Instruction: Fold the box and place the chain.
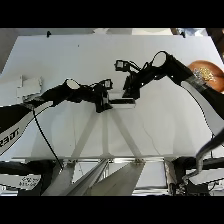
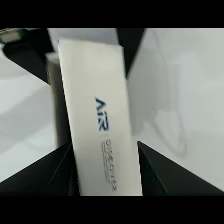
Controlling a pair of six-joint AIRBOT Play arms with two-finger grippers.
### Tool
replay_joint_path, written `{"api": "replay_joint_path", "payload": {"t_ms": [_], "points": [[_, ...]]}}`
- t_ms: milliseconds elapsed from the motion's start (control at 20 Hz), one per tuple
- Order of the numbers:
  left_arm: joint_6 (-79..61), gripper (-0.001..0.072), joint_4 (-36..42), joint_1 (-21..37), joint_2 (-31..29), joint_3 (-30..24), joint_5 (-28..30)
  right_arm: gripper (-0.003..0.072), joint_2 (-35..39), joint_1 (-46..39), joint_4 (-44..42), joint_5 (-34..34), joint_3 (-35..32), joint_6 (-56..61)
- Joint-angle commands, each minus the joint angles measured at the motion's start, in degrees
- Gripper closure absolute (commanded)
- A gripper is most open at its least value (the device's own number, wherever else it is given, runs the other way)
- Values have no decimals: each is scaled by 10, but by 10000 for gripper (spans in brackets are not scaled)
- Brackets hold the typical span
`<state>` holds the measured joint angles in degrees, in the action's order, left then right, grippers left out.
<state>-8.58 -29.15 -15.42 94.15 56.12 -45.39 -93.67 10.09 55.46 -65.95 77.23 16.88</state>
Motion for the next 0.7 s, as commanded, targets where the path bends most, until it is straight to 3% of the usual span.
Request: {"api": "replay_joint_path", "payload": {"t_ms": [0,300,650], "points": [[-2,473,-1,0,0,0,-3,293,1,8,23,11,0,16],[-2,473,-1,0,0,0,-3,291,1,19,29,-32,0,30],[-2,473,-1,0,0,0,-3,275,1,30,65,3,-22,59]]}}
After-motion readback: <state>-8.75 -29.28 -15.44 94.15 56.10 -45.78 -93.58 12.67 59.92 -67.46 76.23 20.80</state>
